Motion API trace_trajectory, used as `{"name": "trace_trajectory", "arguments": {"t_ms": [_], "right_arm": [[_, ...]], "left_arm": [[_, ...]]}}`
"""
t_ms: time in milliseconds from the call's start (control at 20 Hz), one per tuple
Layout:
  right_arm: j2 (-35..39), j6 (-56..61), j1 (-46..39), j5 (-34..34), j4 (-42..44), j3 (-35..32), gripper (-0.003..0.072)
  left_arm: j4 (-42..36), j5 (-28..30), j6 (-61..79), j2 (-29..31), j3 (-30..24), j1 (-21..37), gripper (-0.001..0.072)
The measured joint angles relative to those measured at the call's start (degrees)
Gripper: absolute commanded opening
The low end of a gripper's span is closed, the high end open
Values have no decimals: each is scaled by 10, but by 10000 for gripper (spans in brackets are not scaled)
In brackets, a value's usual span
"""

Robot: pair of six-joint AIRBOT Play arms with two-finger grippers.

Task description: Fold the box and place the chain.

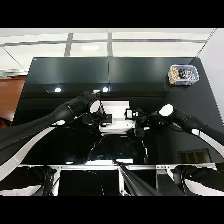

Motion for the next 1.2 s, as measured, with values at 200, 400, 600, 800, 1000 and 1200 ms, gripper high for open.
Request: {"name": "trace_trajectory", "arguments": {"t_ms": [200,400,600,800,1000,1200], "right_arm": [[0,0,0,0,0,0,486],[0,0,0,0,0,0,486],[0,0,0,0,0,0,486],[0,0,0,0,0,0,487],[0,1,0,0,0,0,487],[1,7,0,2,-3,0,719]], "left_arm": [[-2,2,-5,-7,0,-5,26],[-1,0,-5,-9,3,-6,30],[-2,2,-2,-10,7,-6,429],[-2,2,0,-10,9,-6,26],[-2,0,1,-10,9,-6,26],[-1,3,5,-10,11,-6,26]]}}
